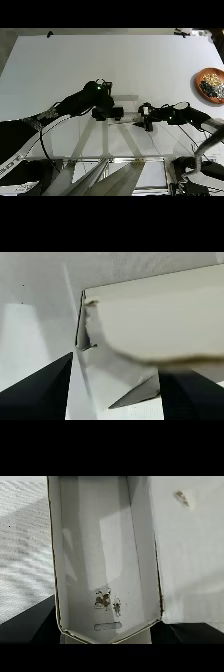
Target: Fold the box and place the chain.
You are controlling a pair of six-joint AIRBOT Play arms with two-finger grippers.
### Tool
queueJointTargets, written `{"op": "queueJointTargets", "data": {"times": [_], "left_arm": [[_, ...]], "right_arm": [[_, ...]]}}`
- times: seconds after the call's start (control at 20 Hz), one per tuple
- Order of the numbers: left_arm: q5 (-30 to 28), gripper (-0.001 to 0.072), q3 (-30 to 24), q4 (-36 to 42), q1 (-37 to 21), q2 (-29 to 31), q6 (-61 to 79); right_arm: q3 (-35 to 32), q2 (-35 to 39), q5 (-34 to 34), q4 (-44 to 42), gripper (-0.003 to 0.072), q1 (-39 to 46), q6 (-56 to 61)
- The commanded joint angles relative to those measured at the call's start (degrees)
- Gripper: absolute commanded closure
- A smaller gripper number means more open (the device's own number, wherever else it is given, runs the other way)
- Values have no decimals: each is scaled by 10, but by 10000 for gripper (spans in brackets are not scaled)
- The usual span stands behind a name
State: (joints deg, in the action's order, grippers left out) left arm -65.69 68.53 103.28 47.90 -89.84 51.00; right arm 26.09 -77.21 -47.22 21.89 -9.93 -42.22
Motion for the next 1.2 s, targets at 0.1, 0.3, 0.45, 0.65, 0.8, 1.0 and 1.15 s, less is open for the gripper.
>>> {"op": "queueJointTargets", "data": {"times": [0.1, 0.3, 0.45, 0.65, 0.8, 1.0, 1.15], "left_arm": [[23, 192, 0, -2, 16, -25, -55], [43, 345, -1, -16, 33, -29, -108], [38, 377, -1, -14, 33, -29, -120], [26, 583, -1, -14, 33, -29, -129], [24, 708, -1, -14, 33, -29, -129], [21, 673, -1, -14, 33, -29, -129], [21, 557, -1, -17, 33, -29, -129]], "right_arm": [[0, 0, 0, 0, 280, 0, 0], [0, 0, 0, 0, 280, 0, 0], [0, 0, 0, 0, 280, 0, 0], [1, 0, 0, 0, 280, 0, 0], [0, 0, 0, 0, 280, 0, 0], [0, 0, 0, 0, 280, 0, 0], [0, 0, 0, 0, 280, 0, 0]]}}
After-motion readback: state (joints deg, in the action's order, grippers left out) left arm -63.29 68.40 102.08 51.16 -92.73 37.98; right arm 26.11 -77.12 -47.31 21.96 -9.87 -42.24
